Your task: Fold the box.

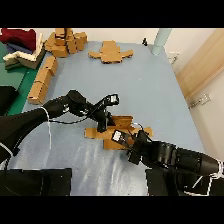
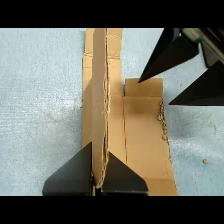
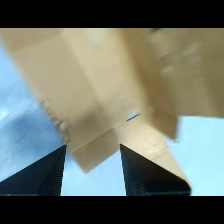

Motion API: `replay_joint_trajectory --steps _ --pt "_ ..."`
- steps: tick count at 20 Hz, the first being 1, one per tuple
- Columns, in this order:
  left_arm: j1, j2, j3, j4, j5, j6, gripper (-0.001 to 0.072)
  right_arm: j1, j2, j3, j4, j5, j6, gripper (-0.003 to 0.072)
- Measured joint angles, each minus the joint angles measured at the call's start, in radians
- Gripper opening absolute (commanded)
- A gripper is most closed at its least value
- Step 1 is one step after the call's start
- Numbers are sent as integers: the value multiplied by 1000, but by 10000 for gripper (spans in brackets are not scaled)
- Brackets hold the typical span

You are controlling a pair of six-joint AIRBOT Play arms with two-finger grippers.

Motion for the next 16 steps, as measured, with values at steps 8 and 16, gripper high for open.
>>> replay_joint_trajectory --steps 8,16 --pt "0 0 0 0 0 0 14 12 -22 -42 -34 38 -34 528" --pt "0 0 0 0 0 0 14 13 -53 -38 -113 69 6 527"
